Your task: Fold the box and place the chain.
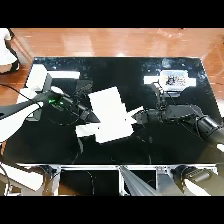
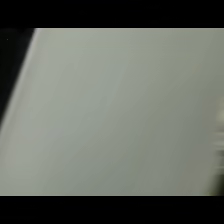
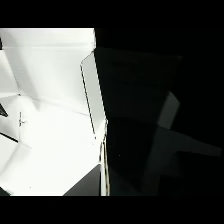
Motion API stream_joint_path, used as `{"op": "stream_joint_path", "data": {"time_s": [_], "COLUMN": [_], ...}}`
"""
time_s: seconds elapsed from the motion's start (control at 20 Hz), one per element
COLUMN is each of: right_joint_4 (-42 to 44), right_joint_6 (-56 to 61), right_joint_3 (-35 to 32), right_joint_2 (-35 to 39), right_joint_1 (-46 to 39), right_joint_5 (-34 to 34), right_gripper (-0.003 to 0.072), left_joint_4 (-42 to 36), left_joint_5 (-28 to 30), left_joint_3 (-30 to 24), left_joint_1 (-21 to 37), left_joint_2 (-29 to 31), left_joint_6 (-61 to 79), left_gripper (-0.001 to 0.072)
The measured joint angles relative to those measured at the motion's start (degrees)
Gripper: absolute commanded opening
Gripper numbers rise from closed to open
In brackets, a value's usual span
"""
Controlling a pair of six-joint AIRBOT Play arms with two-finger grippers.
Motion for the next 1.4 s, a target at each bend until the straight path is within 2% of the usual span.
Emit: {"op": "stream_joint_path", "data": {"time_s": [0.1, 0.15, 0.25, 0.7, 0.8, 0.95, 1.0, 1.1, 1.15, 1.35, 1.4], "right_joint_4": [0.0, -0.1, -0.3, -1.3, -1.4, -1.4, -1.4, -1.4, -1.4, -1.4, -1.4], "right_joint_6": [-0.1, -0.1, -0.1, 0.1, 0.1, 0.2, 0.2, 0.3, 0.3, 0.3, 0.3], "right_joint_3": [0.0, 0.0, 0.0, 0.0, 0.0, 0.0, 0.0, 0.0, 0.0, 0.0, 0.0], "right_joint_2": [0.0, 0.0, 0.0, 0.0, 0.0, 0.0, 0.0, 0.0, 0.0, 0.0, 0.0], "right_joint_1": [0.0, 0.0, 0.0, 0.0, 0.0, 0.0, 0.0, 0.0, 0.0, 0.0, 0.0], "right_joint_5": [-0.1, -0.3, -0.1, 0.7, 0.9, 1.1, 1.1, 1.1, 1.1, 1.2, 1.2], "right_gripper": [0.0018, 0.0018, 0.0017, 0.0018, 0.0018, 0.0017, 0.0018, 0.0018, 0.0018, 0.0018, 0.0018], "left_joint_4": [0.5, 0.7, 0.9, 3.3, 3.8, 4.0, 3.9, 3.7, 3.8, 4.1, 4.1], "left_joint_5": [-0.1, -0.1, 0.6, 1.0, 1.0, 1.2, 1.3, 1.4, 1.5, 0.9, 0.5], "left_joint_3": [0.9, 1.4, 2.3, 3.5, 3.5, 3.5, 3.5, 3.5, 3.5, 3.6, 3.6], "left_joint_1": [0.4, 0.6, 1.1, 0.0, -0.7, -1.2, -1.2, -1.2, -1.2, -1.2, -1.2], "left_joint_2": [-0.2, -0.3, -0.4, -0.5, -0.5, -0.5, -0.5, -0.5, -0.5, -0.5, -0.5], "left_joint_6": [0.0, 0.1, 0.0, -0.1, 0.5, 1.7, 2.0, 2.3, 2.4, 2.7, 2.7], "left_gripper": [0.0473, 0.052, 0.0552, 0.0547, 0.0436, 0.0426, 0.0399, 0.0235, 0.0192, 0.0185, 0.0068]}}
